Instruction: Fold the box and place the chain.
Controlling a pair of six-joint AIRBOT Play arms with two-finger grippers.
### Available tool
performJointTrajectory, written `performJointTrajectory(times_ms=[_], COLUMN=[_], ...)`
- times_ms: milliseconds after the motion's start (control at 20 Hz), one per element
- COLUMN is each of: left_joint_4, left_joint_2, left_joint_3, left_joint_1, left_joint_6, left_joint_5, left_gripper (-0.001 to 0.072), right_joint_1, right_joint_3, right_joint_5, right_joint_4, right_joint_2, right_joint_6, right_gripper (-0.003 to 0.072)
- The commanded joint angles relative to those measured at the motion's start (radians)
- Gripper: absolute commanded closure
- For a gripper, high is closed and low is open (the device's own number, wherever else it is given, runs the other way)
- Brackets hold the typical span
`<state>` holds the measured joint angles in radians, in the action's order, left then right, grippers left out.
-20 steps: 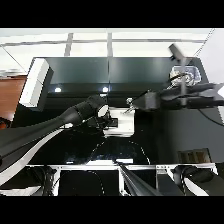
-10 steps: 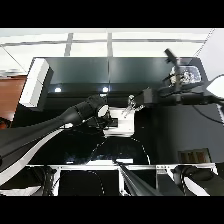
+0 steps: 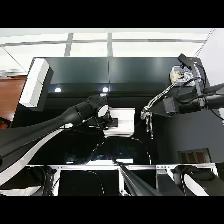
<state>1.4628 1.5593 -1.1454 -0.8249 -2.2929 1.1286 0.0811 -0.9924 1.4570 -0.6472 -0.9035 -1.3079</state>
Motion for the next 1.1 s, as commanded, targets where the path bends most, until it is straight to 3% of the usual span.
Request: performJointTrajectory(times_ms=[0, 150, 300, 500, 750, 950, 1000, 1050], left_joint_4=[0.003, 0.003, 0.002, 0.003, 0.002, 0.002, 0.002, 0.003], left_joint_2=[0.0, 0.0, 0.0, 0.0, 0.0, 0.0, 0.0, 0.0], left_joint_3=[0.0, 0.0, 0.0, 0.0, 0.0, 0.0, 0.0, 0.0], left_joint_1=[-0.001, -0.001, -0.001, 0.0, -0.001, 0.0, 0.0, -0.001], left_joint_6=[0.0, 0.0, 0.0, 0.0, 0.0, 0.0, 0.0, 0.0], left_joint_5=[0.003, 0.002, 0.004, 0.006, 0.006, 0.006, 0.005, 0.006], left_gripper=[0.0678, 0.0678, 0.0678, 0.0678, 0.0678, 0.0678, 0.0678, 0.0678], right_joint_1=[0.078, 0.173, 0.211, 0.262, 0.27, 0.27, 0.27, 0.269], right_joint_3=[0.0, 0.015, 0.03, 0.125, 0.187, 0.188, 0.188, 0.188], right_joint_5=[-0.05, -0.185, -0.238, -0.382, -0.465, -0.463, -0.462, -0.454], right_joint_4=[0.007, 0.006, 0.002, -0.001, 0.0, -0.053, -0.077, -0.099], right_joint_2=[0.001, -0.001, -0.031, -0.066, -0.09, -0.091, -0.091, -0.091], right_joint_6=[0.002, -0.018, -0.024, -0.027, -0.027, -0.034, -0.055, -0.076], right_gripper=[0.0674, 0.0674, 0.0673, 0.0673, 0.0672, 0.0665, 0.0623, 0.0357])
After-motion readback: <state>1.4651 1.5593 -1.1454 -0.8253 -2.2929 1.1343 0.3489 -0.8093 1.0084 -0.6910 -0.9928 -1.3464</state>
